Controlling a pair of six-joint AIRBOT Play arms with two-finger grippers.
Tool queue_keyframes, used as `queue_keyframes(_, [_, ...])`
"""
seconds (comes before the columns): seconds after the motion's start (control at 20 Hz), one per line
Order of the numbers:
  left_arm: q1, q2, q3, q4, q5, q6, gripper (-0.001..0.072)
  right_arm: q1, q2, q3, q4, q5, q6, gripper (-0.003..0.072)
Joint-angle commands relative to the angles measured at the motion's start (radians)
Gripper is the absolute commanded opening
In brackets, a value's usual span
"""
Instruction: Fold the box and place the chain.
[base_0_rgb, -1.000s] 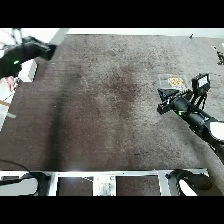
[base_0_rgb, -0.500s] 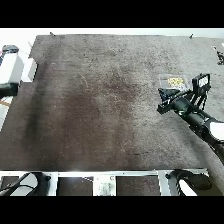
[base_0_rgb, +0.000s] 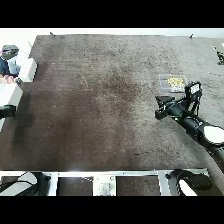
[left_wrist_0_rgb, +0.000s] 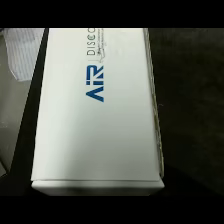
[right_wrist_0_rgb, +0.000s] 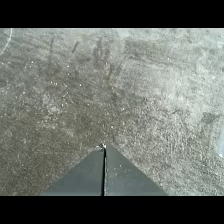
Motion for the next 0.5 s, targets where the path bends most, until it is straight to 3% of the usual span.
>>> queue_keyframes(0.0, [0.010, -0.101, -0.003, -0.001, 0.039, 0.071, 0.0006, 0.000, 0.001, -0.009, 0.000, -0.012, 0.000, 0.0011])
queue_keyframes(0.35, [0.008, -0.151, 0.031, 0.048, 0.028, 0.060, 0.0012, 0.000, 0.001, -0.009, 0.001, -0.016, 0.000, 0.0011])
queue_keyframes(0.4, [0.008, -0.151, 0.031, 0.054, 0.018, 0.060, 0.0061, 0.000, 0.001, -0.009, 0.009, -0.019, 0.000, 0.0011])
queue_keyframes(0.45, [0.008, -0.151, 0.031, 0.055, 0.000, 0.068, 0.0473, 0.000, 0.001, -0.009, 0.009, -0.019, 0.000, 0.0011])
